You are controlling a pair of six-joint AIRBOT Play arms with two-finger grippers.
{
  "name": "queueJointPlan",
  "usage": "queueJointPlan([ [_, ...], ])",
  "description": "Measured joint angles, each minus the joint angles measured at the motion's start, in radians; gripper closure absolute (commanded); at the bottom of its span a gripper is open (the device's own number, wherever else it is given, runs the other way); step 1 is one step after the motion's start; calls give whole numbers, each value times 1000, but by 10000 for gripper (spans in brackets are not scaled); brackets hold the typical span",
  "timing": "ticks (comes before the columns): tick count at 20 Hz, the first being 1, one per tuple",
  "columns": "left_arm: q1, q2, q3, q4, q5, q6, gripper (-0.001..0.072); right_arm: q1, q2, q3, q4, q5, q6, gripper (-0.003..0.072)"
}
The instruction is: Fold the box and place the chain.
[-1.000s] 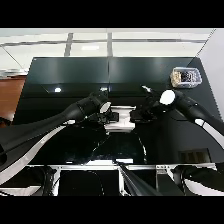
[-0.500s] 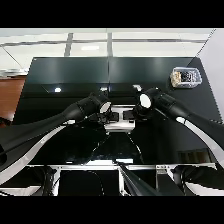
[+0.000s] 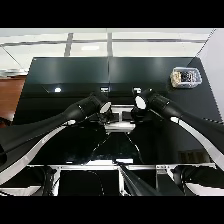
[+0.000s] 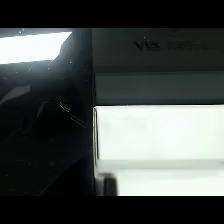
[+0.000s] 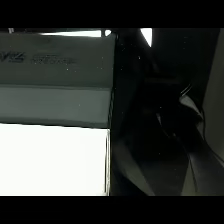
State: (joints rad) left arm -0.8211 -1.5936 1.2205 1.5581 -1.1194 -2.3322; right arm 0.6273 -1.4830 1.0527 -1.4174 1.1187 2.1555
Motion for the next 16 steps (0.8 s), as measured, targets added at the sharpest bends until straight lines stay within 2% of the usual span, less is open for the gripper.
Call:
queueJointPlan([
  [1,0,0,0,0,0,1,680,1,-5,-2,2,-1,0,499],
  [2,0,0,0,1,-1,3,680,1,-2,-1,6,7,0,657],
  [6,0,0,0,0,-4,0,680,2,-4,0,19,-5,-10,667],
  [7,0,0,0,0,-5,0,681,2,-3,3,21,-4,-13,576],
  [8,0,0,0,1,-4,1,680,2,0,8,22,2,-21,383],
  [9,0,0,0,2,-4,3,681,2,5,18,23,6,-26,349],
  [13,0,0,0,2,-2,3,681,2,61,101,-44,80,-82,349],
  [16,0,0,0,2,-2,3,680,-18,142,196,-220,161,-144,349],
])
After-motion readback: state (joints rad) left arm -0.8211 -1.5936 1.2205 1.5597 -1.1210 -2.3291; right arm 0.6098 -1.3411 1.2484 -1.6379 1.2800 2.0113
